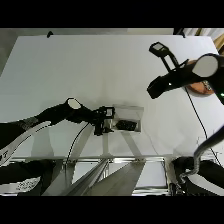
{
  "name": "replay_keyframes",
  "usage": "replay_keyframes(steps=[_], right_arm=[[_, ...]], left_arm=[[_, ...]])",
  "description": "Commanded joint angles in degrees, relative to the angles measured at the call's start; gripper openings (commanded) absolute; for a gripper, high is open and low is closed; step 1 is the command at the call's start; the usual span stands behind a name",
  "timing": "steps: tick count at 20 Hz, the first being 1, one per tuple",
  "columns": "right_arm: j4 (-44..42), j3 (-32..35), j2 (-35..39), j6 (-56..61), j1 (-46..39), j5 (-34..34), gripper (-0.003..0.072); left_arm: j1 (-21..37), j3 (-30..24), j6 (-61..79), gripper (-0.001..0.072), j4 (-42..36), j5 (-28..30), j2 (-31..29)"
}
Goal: Fold the box and place the chain.
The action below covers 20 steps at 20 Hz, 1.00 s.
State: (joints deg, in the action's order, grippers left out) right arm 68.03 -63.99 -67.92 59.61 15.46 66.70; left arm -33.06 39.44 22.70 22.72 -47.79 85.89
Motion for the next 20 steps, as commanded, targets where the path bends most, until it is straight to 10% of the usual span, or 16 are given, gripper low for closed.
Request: replay_keyframes(steps=[1,17,20], right_arm=[[-7.02,-0.22,-8.74,-9.09,-1.16,2.27,0.0012],[-7.67,-0.24,-7.21,-24.00,11.39,14.73,0.0014],[-7.85,-0.04,-6.84,-23.96,12.72,18.73,0.0133]], left_arm=[[0.00,0.00,0.00,0.0031,0.02,0.00,0.00],[0.00,0.00,0.00,0.0031,0.02,0.00,0.00],[0.00,0.00,0.00,0.0031,0.02,0.00,0.00]])
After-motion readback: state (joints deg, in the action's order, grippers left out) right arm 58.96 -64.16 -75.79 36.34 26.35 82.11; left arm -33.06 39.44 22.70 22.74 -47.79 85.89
